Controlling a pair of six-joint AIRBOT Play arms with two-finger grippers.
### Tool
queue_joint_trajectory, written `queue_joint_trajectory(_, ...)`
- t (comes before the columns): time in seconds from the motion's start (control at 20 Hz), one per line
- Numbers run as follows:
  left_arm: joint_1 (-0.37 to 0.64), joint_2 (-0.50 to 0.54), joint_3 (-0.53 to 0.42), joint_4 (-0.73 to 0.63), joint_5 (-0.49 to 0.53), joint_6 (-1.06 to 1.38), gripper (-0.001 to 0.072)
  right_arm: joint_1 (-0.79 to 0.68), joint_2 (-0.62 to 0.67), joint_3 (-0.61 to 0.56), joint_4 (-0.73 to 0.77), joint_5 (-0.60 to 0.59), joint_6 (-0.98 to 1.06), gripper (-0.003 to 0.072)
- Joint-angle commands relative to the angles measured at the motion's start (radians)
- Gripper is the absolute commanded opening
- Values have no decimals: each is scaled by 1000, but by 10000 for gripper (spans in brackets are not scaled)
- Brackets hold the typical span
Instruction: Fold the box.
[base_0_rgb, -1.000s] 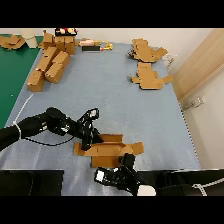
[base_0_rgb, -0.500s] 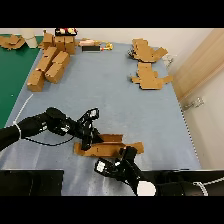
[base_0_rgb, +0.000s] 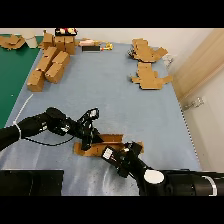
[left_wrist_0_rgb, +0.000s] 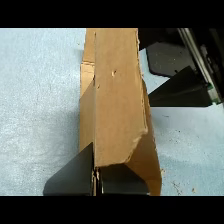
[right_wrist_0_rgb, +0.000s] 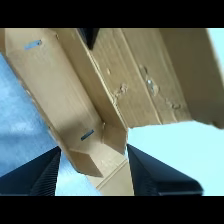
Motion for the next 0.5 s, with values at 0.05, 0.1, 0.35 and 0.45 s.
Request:
queue_joint_trajectory(0.05,0,1,1,0,0,0,12,-98,145,-91,71,158,-141,637)
queue_joint_trajectory(0.1,0,1,1,0,0,0,13,-121,187,-121,79,195,-169,637)
queue_joint_trajectory(0.35,0,1,1,0,0,0,13,-301,318,-180,185,338,-437,637)
queue_joint_trajectory(0.45,0,1,1,0,0,0,13,-406,313,-180,337,386,-646,637)
